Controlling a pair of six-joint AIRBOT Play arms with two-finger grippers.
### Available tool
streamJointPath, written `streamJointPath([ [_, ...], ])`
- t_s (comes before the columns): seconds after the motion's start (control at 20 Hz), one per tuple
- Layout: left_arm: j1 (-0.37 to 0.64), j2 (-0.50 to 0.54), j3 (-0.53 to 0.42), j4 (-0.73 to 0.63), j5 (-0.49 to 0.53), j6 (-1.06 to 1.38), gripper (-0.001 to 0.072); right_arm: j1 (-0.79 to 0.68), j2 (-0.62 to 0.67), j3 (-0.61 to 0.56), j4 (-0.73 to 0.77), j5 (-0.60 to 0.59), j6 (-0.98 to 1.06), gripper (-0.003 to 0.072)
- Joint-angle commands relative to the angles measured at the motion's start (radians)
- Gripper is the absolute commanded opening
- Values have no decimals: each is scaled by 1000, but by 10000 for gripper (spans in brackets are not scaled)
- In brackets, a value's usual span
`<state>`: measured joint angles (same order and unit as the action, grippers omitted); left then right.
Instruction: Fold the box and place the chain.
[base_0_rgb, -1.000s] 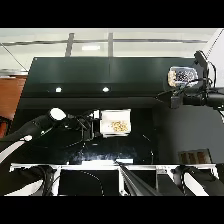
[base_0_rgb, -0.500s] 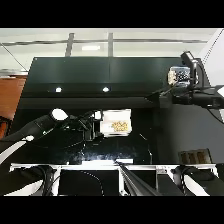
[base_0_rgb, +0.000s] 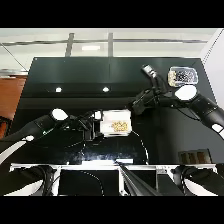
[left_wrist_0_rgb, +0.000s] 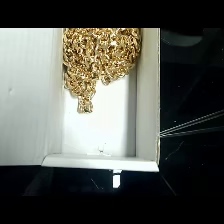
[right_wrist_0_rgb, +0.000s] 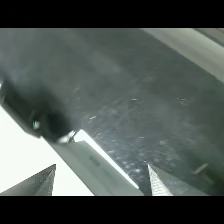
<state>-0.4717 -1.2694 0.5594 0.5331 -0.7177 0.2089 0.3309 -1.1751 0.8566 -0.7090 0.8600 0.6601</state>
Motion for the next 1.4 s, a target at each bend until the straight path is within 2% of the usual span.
streamJointPath([
  [0.0, -1, 0, 0, 1, 3, 0, 476, 32, -27, 1, -26, 109, -232, 701],
  [0.1, -1, 0, 0, 0, 3, 0, 477, 38, -27, 1, -76, 199, -287, 702],
  [0.2, -1, 0, 0, 0, 3, -1, 476, 44, -27, -1, -74, 214, -287, 702],
  [0.8, -1, 0, 0, 0, 3, -1, 476, 160, -27, -1, -138, 230, -298, 701],
  [1.0, -1, 0, 0, 0, 3, -1, 477, 164, -27, -1, -164, 174, -297, 700],
  [1.05, -1, 0, 0, 1, 3, -1, 476, 164, -27, -1, -164, 164, -297, 649],
  [1.1, -1, 0, 0, 0, 3, -1, 476, 164, -27, -1, -164, 166, -297, 443],
  [1.15, -1, 0, 0, 0, 3, -1, 477, 164, -27, -1, -163, 168, -297, 353],
  [1.25, -1, 0, 0, 0, 3, -1, 476, 164, -27, -1, -163, 168, -282, 353],
  [1.35, -1, 0, 0, 0, 3, -1, 476, 164, -27, -1, -164, 174, -271, 200],
])
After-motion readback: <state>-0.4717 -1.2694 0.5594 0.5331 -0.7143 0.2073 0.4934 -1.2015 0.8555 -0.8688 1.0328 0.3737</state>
